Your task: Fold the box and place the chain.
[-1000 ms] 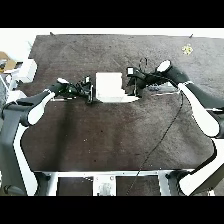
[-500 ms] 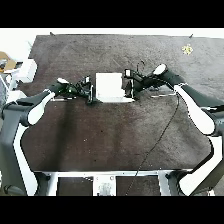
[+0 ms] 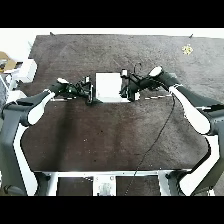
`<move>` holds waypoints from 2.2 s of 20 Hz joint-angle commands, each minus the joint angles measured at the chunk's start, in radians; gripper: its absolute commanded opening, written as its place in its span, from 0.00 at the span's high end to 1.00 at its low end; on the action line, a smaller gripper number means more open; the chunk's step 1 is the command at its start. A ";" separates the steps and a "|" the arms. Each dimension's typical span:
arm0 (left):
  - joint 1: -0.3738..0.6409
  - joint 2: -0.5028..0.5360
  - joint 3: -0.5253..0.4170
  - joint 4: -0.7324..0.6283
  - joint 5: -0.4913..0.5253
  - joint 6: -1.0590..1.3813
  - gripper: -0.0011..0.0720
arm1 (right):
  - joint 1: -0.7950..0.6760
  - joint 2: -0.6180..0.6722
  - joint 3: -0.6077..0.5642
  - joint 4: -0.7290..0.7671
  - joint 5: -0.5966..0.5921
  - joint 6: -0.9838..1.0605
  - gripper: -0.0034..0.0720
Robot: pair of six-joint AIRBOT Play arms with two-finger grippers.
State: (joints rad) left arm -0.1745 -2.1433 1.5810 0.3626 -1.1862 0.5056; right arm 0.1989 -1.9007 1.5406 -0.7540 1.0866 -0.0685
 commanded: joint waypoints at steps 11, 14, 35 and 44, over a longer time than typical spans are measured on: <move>0.001 0.000 0.001 -0.003 0.000 0.000 0.59 | 0.043 -0.015 -0.001 -0.038 -0.085 -0.007 0.19; 0.001 0.000 0.001 -0.003 0.000 0.000 0.58 | 0.043 -0.015 -0.001 -0.039 -0.086 -0.023 0.05; 0.001 0.000 0.001 -0.003 0.000 0.000 0.59 | -0.215 0.199 -0.010 -0.335 0.034 1.165 0.92; 0.001 0.000 0.001 -0.004 0.000 0.000 0.59 | -0.245 0.131 -0.191 -0.116 -0.085 1.156 0.92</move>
State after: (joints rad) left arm -0.1741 -2.1437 1.5810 0.3588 -1.1858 0.5056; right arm -0.0475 -1.7309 1.3800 -0.9611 1.0325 1.0855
